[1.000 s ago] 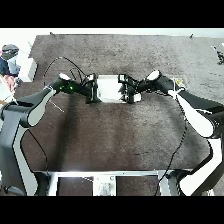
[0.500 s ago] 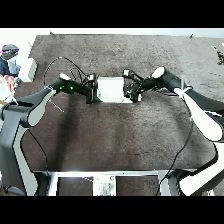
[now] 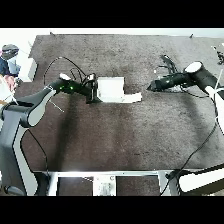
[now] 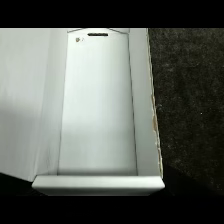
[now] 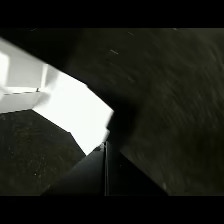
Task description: Fold the box and place the chain.
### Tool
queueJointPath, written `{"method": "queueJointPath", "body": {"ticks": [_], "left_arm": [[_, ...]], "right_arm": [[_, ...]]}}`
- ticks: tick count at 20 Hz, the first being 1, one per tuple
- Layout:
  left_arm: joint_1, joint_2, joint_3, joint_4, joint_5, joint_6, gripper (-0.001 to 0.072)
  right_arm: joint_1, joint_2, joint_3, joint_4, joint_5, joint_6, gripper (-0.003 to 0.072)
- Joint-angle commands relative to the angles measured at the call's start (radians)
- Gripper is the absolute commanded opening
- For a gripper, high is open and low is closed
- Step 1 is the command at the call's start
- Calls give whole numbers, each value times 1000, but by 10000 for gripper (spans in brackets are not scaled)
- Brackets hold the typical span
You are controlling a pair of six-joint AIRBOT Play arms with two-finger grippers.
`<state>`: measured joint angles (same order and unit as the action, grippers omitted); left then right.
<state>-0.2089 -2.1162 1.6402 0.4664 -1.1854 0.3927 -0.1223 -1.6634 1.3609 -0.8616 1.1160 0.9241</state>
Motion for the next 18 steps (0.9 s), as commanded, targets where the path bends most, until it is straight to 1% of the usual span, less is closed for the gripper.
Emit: {"method": "queueJointPath", "body": {"ticks": [1, 2, 9, 10, 12, 13, 14, 18], "left_arm": [[0, 0, 1, 0, 0, 0, 485], [0, 0, 1, 0, 0, 0, 485], [0, 0, 1, 0, 0, 0, 485], [0, 0, 1, 0, 0, 0, 485], [0, 0, 1, 0, 0, 0, 485], [0, 0, 1, 0, 0, 0, 485], [0, 0, 1, 0, 0, 0, 485], [0, 0, 1, 0, 0, 0, 485]], "right_arm": [[-62, 5, -94, 69, -71, 63, 11], [-58, -2, -113, 95, -93, 45, 11], [10, -138, -119, 237, -94, -61, 11], [20, -151, -119, 258, -92, -69, 11], [34, -162, -119, 352, -48, -135, 12], [38, -157, -119, 386, -36, -146, 68], [42, -148, -119, 404, -36, -145, 262], [89, -114, -115, 403, -46, -131, 272]]}}
